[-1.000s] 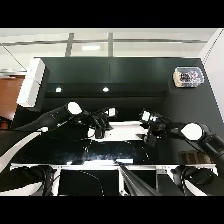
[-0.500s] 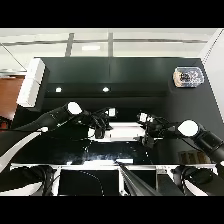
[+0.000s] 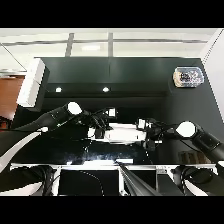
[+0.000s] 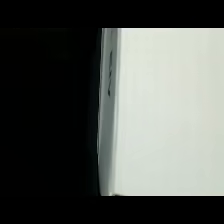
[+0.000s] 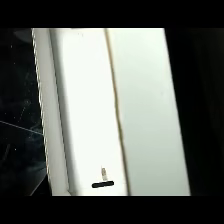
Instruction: Fold the box and place the chain.
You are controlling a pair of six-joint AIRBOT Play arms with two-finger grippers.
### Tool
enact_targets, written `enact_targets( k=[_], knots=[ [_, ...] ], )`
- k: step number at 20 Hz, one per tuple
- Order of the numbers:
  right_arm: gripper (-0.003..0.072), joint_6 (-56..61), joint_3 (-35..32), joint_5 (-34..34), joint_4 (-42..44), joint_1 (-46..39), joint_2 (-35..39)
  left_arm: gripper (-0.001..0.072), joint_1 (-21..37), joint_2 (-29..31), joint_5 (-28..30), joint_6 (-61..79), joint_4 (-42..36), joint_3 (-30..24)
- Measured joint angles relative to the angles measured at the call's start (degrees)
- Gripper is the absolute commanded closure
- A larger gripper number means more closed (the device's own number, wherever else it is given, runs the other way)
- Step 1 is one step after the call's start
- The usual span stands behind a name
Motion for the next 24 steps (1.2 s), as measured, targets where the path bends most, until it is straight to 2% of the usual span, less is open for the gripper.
enact_targets(
  k=[10,24],
  knots=[
    [-0.0013,-8.48,-3.28,-7.17,4.9,0.0,-1.55,0.0684,0.0,0.0,0.11,-0.07,0.0,0.0],
    [-0.0014,-11.47,-4.61,-7.74,7.23,0.0,-3.19,0.0684,0.0,0.0,0.46,-0.11,0.0,-0.02]
  ],
)
